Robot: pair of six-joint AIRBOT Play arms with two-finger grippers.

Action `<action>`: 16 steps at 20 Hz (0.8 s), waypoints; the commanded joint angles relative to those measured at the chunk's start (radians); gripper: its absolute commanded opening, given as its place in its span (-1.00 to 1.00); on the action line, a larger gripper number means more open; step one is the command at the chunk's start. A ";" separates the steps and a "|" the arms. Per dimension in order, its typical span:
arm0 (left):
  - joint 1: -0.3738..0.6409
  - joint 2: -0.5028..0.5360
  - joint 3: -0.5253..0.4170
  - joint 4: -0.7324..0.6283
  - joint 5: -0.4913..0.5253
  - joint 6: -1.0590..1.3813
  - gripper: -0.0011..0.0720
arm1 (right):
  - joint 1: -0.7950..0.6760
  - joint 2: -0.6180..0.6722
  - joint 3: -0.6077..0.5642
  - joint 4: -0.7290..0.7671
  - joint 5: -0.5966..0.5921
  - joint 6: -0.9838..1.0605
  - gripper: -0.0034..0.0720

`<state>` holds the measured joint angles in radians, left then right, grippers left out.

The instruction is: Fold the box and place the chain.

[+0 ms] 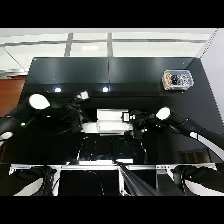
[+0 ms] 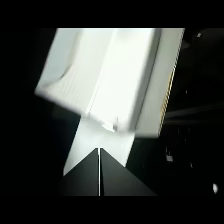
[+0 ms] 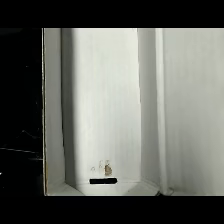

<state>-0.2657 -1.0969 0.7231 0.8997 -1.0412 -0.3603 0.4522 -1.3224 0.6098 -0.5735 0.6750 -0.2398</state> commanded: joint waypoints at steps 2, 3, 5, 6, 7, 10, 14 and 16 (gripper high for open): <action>0.187 0.055 -0.030 0.193 -0.104 -0.438 -0.90 | 0.001 -0.001 0.001 0.000 0.001 0.001 -0.57; 0.235 0.039 -0.056 0.187 -0.080 -0.582 -0.90 | 0.001 -0.001 0.001 0.000 0.001 0.001 -0.56; 0.325 -0.027 -0.100 0.136 -0.078 -0.882 -0.90 | 0.001 -0.001 0.001 0.000 0.001 0.001 -0.56; 0.367 -0.077 -0.122 0.036 -0.109 -0.917 -0.90 | 0.001 -0.001 0.001 0.000 0.001 0.000 -0.56; 0.394 -0.127 -0.138 -0.078 -0.138 -0.865 -0.90 | 0.001 -0.001 0.001 0.000 0.001 0.001 -0.56; 0.365 -0.270 -0.145 -0.278 -0.134 -0.735 -0.91 | 0.001 -0.001 0.001 0.000 0.001 0.001 -0.56; 0.222 -0.351 -0.105 -0.283 -0.063 -0.720 -0.91 | 0.001 -0.001 0.001 0.000 0.001 0.000 -0.56; 0.166 -0.356 -0.075 -0.286 -0.077 -0.688 -0.91 | 0.001 -0.001 0.001 0.000 0.001 0.001 -0.56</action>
<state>-0.0273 -1.4162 0.6193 0.6540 -1.1233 -1.0786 0.4522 -1.3224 0.6098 -0.5732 0.6754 -0.2390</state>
